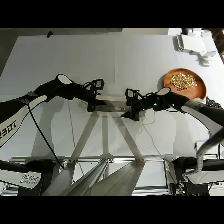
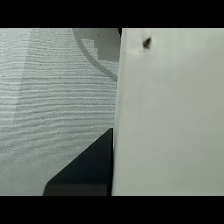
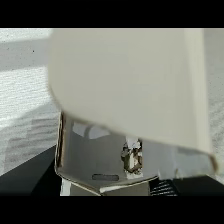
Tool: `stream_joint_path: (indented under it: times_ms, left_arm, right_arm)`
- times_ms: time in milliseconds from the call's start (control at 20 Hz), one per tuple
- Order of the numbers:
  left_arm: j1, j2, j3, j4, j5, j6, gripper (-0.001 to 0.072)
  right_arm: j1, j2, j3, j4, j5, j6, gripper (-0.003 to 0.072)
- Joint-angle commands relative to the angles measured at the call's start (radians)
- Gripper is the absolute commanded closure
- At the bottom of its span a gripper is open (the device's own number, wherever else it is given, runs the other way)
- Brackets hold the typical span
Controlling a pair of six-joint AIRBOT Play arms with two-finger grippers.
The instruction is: Fold the box and place the chain.
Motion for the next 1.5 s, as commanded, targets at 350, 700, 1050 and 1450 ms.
stream_joint_path:
  times_ms: [350,700,1050,1450]
  left_arm:
    - [0.0,0.0,0.001,-0.002,0.005,0.001,0.0694]
    - [0.0,0.002,0.001,-0.001,-0.014,0.0,0.0684]
    - [0.013,0.036,0.001,0.019,-0.015,-0.036,0.0372]
    - [0.095,0.216,0.0,0.317,-0.086,-0.17,0.0375]
  right_arm:
    - [0.001,0.0,0.0,-0.002,0.001,-0.001,0.0282]
    - [0.001,0.0,0.0,-0.002,0.001,-0.001,0.0282]
    - [0.001,0.0,0.0,-0.002,0.001,-0.001,0.0282]
    - [0.001,0.0,0.0,-0.002,0.002,-0.001,0.0282]
